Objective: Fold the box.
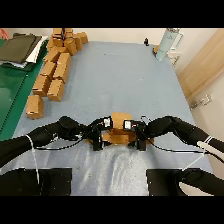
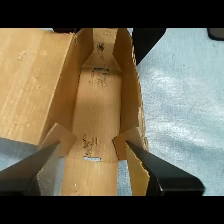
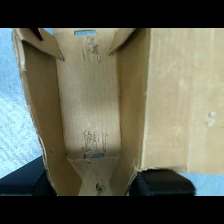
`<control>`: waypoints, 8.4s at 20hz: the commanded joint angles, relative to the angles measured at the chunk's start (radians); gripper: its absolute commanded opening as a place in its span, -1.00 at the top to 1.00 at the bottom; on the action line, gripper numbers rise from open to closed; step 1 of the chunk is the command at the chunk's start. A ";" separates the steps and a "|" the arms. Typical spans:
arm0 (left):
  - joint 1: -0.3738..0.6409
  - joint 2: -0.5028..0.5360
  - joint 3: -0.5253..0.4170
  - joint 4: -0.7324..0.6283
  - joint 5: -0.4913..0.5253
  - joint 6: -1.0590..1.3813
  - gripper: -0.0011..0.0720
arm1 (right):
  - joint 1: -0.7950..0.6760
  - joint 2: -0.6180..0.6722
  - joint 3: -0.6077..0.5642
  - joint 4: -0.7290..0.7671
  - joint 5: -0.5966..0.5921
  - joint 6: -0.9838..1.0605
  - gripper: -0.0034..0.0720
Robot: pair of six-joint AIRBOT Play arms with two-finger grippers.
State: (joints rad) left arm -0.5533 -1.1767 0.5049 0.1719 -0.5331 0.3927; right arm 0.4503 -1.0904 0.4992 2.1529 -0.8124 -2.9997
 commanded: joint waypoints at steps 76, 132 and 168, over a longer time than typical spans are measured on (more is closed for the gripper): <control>0.019 0.131 0.069 0.478 -0.130 -1.559 -0.30 | 0.000 0.001 0.001 0.000 0.000 -0.001 -0.46; -0.294 -0.193 0.461 1.198 -0.298 -2.568 -0.30 | 0.000 0.001 0.001 -0.002 0.000 -0.001 -0.46; -0.313 -0.314 0.578 1.194 -0.394 -2.694 0.93 | 0.000 0.001 0.001 -0.002 0.000 -0.001 -0.46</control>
State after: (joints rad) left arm -0.8650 -1.4899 1.0821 1.3705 -0.9306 -2.3016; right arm 0.4503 -1.0904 0.5003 2.1509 -0.8135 -3.0001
